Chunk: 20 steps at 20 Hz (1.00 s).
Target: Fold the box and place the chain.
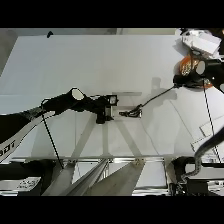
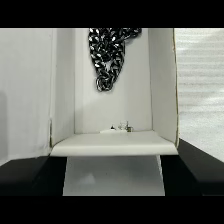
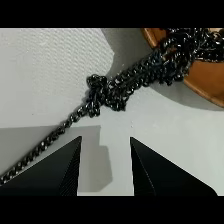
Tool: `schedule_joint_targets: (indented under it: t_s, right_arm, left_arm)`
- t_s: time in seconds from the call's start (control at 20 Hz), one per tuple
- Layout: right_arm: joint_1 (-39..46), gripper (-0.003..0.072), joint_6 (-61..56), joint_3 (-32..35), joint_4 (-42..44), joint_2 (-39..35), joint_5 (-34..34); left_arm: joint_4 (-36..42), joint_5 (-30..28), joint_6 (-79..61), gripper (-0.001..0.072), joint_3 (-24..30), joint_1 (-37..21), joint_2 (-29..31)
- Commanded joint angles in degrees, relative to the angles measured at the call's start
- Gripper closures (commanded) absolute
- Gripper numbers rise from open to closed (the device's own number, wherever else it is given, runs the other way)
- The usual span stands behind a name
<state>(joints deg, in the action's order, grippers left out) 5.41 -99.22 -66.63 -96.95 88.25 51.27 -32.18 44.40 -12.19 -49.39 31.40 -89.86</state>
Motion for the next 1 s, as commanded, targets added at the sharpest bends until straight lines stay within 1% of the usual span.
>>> schedule_joint_targets:
  t_s: [0.0,0.15,0.3,0.35,0.45,0.55,0.65,0.85,0.95]
  right_arm:
    - [0.31,0.0349,0.37,-1.95,2.1,4.57,-3.39]
    - [0.31,0.0355,0.79,-1.95,4.85,6.1,-6.05]
    - [0.31,0.0447,0.79,-1.92,4.85,7.52,-4.87]
    - [0.31,0.0532,0.79,-1.95,4.85,7.65,-4.26]
    - [0.31,0.0672,2.01,-1.95,4.94,7.5,-2.99]
    - [0.28,0.0671,2.54,-1.95,4.94,6.64,-1.53]
    - [0.11,0.0671,4.07,-1.92,5.73,4.22,-0.57]
    - [-2.4,0.0671,6.75,-1.92,5.79,-4.85,2.86]
    - [-5.22,0.0671,7.93,-1.92,5.9,-10.29,6.25]
  left_arm:
    - [0.0,0.0,-0.02,0.0396,-0.04,0.02,0.0]
    - [0.0,0.0,-0.02,0.0396,-0.04,0.02,0.0]
    - [0.0,0.0,-0.02,0.0396,-0.04,0.02,0.0]
    - [0.0,0.0,-0.02,0.0396,-0.04,0.02,0.0]
    - [0.0,-0.02,-0.02,0.0396,-0.04,0.02,0.0]
    - [0.0,0.0,-0.02,0.0395,-0.04,0.02,0.0]
    - [0.0,0.0,-0.02,0.0396,-0.04,0.02,0.0]
    - [0.0,-0.02,-0.02,0.0396,-0.04,0.02,0.0]
    - [0.0,-0.02,-0.02,0.0396,-0.04,0.02,0.0]
